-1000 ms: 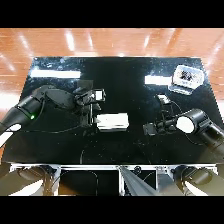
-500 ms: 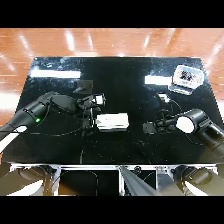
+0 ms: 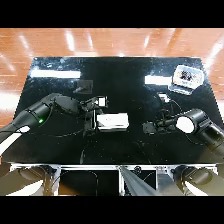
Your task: Fold the box and place the chain.
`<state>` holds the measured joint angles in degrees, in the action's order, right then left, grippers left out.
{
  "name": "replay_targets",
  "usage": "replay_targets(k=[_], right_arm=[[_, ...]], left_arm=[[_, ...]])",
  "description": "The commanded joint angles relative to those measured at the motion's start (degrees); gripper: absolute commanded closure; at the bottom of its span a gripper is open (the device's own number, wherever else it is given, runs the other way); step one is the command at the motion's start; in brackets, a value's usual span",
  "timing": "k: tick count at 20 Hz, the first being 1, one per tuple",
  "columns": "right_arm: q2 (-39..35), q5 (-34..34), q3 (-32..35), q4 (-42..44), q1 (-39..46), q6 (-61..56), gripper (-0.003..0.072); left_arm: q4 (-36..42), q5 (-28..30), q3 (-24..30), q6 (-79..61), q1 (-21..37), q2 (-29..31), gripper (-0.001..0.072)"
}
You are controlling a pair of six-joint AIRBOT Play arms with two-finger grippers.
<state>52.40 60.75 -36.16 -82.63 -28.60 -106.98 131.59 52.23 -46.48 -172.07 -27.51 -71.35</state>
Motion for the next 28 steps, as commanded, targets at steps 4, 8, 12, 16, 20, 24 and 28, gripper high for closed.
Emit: replay_targets(k=[4, 8, 12, 16, 20, 24, 28], right_arm=[[-0.04, -0.61, 0.04, 0.00, 0.02, -0.02, 0.0314], [-0.04, -0.66, 0.04, 0.00, 0.02, -0.02, 0.0314], [-0.04, -0.68, 0.04, 0.00, 0.02, 0.00, 0.0314], [-0.04, -1.22, 0.04, -0.20, 0.02, 0.00, 0.0314], [-0.04, -2.21, 0.04, -0.17, 0.02, 0.00, 0.0314], [-0.04, -2.36, 0.04, -0.20, 0.02, 0.00, 0.0313], [-0.04, -3.02, 0.04, -0.44, 0.02, 0.00, 0.0314]], left_arm=[[0.50, -0.17, 0.02, 0.00, -0.07, -0.44, 0.0076], [0.48, -1.40, 0.04, 0.00, -0.07, -1.22, 0.0083], [0.48, -1.49, 0.02, 0.00, -0.07, -2.93, 0.0084], [0.50, -1.42, 0.04, 0.00, -0.09, -3.56, 0.0085], [0.50, -1.46, 0.09, 0.00, -0.09, -3.91, 0.0091], [0.50, -1.70, 0.09, 0.00, -0.09, -4.04, 0.0212], [0.50, -2.27, 0.09, 0.00, -0.11, -4.20, 0.0617]])
